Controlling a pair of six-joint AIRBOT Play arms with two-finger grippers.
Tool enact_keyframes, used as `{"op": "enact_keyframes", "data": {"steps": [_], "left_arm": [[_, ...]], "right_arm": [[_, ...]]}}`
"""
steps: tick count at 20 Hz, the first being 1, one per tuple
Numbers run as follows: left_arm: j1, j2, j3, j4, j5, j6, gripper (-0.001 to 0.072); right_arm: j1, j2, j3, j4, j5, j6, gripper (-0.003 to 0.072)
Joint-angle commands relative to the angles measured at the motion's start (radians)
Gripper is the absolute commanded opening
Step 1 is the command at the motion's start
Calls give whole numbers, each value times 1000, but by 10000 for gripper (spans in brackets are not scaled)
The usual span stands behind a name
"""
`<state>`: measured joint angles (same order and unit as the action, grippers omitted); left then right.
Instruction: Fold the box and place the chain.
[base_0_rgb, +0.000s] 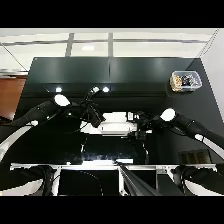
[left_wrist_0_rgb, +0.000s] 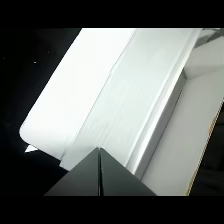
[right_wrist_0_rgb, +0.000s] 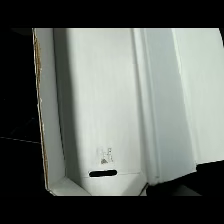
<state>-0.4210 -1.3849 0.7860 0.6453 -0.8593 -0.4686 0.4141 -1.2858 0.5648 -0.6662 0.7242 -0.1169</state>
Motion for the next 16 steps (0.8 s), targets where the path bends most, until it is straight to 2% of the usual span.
{"op": "enact_keyframes", "data": {"steps": [1,3,6,7,8,9,10,12,13,16], "left_arm": [[18,6,55,137,-53,-18,23],[61,45,93,247,-89,-75,23],[166,177,92,369,-118,-116,38],[201,218,80,372,-133,-115,163],[219,246,59,372,-142,-108,361],[218,262,29,372,-146,-73,678],[203,264,-5,372,-168,5,705],[148,252,-85,352,-163,216,705],[114,245,-124,337,-136,293,705],[7,238,-194,296,42,322,704]], "right_arm": [[1,-1,0,2,1,1,473],[1,-1,0,2,1,1,473],[1,-1,0,2,1,2,473],[1,-1,0,2,1,2,473],[1,-1,0,2,1,2,473],[1,-1,0,2,1,2,473],[1,-1,0,2,1,2,473],[0,-1,0,3,1,2,473],[1,-1,0,2,1,1,473],[1,-1,0,2,1,1,473]]}}
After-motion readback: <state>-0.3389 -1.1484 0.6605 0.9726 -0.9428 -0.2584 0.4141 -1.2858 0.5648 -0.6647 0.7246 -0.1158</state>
